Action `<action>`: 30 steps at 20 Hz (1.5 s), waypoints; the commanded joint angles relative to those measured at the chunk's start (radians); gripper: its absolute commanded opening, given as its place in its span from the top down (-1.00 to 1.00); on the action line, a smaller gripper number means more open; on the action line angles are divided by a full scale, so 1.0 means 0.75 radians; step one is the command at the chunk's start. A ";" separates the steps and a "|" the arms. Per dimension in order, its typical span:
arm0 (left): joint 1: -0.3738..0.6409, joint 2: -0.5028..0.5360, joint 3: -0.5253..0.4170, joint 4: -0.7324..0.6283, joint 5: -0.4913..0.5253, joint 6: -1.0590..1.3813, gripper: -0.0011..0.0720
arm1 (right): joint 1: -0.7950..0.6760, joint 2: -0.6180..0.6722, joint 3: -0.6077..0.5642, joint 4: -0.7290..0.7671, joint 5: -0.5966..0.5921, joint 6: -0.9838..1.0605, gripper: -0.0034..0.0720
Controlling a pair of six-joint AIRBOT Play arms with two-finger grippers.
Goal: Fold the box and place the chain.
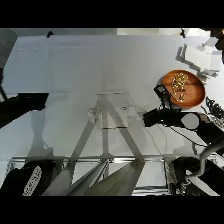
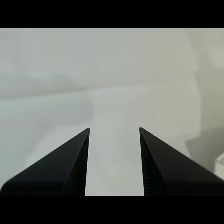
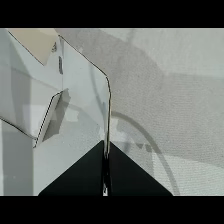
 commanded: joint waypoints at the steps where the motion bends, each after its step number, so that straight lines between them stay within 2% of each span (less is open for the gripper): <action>1: -0.207 -0.146 0.076 0.015 0.013 0.237 0.02 | 0.002 0.001 -0.001 0.000 0.001 0.000 0.89; 4: -0.389 -0.458 0.288 0.060 -0.113 0.308 0.01 | 0.002 0.001 -0.001 0.001 0.001 0.000 0.89; 6: -0.414 -0.664 0.440 -0.030 -0.254 0.474 -0.05 | 0.002 0.001 -0.001 0.000 0.000 0.000 0.89; 7: -0.407 -0.754 0.514 -0.098 -0.329 0.564 -0.31 | 0.002 0.001 -0.001 0.000 0.001 0.000 0.89; 8: -0.396 -0.841 0.586 -0.168 -0.399 0.639 -0.68 | 0.002 0.001 -0.001 0.001 0.001 0.000 0.89; 9: -0.381 -0.911 0.642 -0.243 -0.454 0.706 -0.80 | 0.002 0.001 -0.001 0.000 0.001 0.000 0.89; 11: -0.350 -1.024 0.718 -0.384 -0.555 0.893 -0.80 | 0.002 0.001 -0.001 0.000 0.001 0.000 0.89; 13: -0.320 -1.100 0.737 -0.503 -0.639 1.076 -0.79 | 0.002 0.001 -0.001 0.000 0.001 0.000 0.89; 16: -0.291 -1.171 0.737 -0.586 -0.689 1.196 -0.81 | 0.002 0.001 -0.001 0.001 0.001 0.000 0.89; 25: -0.304 -1.242 0.737 -0.583 -0.760 1.278 -0.82 | 0.002 0.001 -0.001 0.000 0.001 0.000 0.89; 30: -0.397 -1.316 0.737 -0.578 -0.681 1.279 -0.82 | 0.002 0.001 -0.001 0.001 0.001 0.000 0.89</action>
